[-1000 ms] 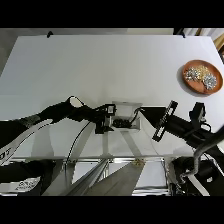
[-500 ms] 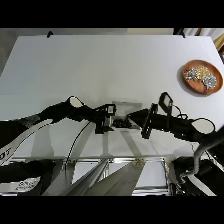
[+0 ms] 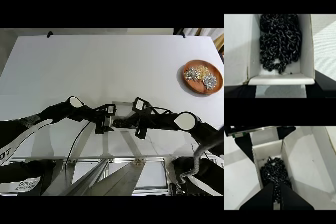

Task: Fold the box and place the chain.

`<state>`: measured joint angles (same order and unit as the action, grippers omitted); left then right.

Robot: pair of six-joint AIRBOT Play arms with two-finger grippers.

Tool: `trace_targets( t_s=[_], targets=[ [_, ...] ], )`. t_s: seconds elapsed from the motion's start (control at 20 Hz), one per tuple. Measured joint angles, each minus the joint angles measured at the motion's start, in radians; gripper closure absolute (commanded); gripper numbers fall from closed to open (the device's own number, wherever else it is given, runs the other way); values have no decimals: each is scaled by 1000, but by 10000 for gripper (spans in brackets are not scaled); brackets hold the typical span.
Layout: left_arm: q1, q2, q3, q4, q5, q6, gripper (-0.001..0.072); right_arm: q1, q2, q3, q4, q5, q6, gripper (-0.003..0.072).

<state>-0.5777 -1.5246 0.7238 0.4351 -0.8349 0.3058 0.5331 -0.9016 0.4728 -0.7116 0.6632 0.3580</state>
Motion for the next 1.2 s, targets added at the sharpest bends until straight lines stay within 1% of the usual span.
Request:
trace_targets(
  t_s=[0.1, 0.2, 0.35, 0.45, 0.5, 0.6, 0.65, 0.75, 0.8, 1.05, 1.2],
  targets=[
    [0, 0, 0, 0, 0, 0, 315, 26, -35, 28, -45, -8, 41, 665],
    [0, 0, 0, 0, 0, 0, 315, 47, -64, 48, -71, -17, 66, 631],
    [0, 0, 0, 0, 0, 0, 315, 63, -94, 79, -105, -31, 137, 612],
    [0, 0, 0, 0, 0, 0, 315, 67, -103, 103, -149, -36, 200, 385],
    [0, 0, 0, 0, 0, 0, 315, 69, -106, 114, -175, -33, 227, 363],
    [0, 0, 0, 0, 0, 0, 315, 70, -110, 138, -229, -16, 278, 366],
    [0, 0, 0, 0, 0, 0, 315, 71, -111, 149, -250, 0, 295, 400],
    [0, 0, 0, 0, 0, 0, 315, 71, -112, 182, -292, 44, 317, 640],
    [0, 0, 0, 0, 0, 0, 315, 69, -113, 208, -318, 70, 325, 666],
    [0, 0, 0, 0, 0, 0, 315, -1, -113, 372, -393, 179, 338, 666],
    [0, 0, 0, 0, 0, 0, 315, -67, -122, 427, -408, 164, 341, 667]
  ],
)
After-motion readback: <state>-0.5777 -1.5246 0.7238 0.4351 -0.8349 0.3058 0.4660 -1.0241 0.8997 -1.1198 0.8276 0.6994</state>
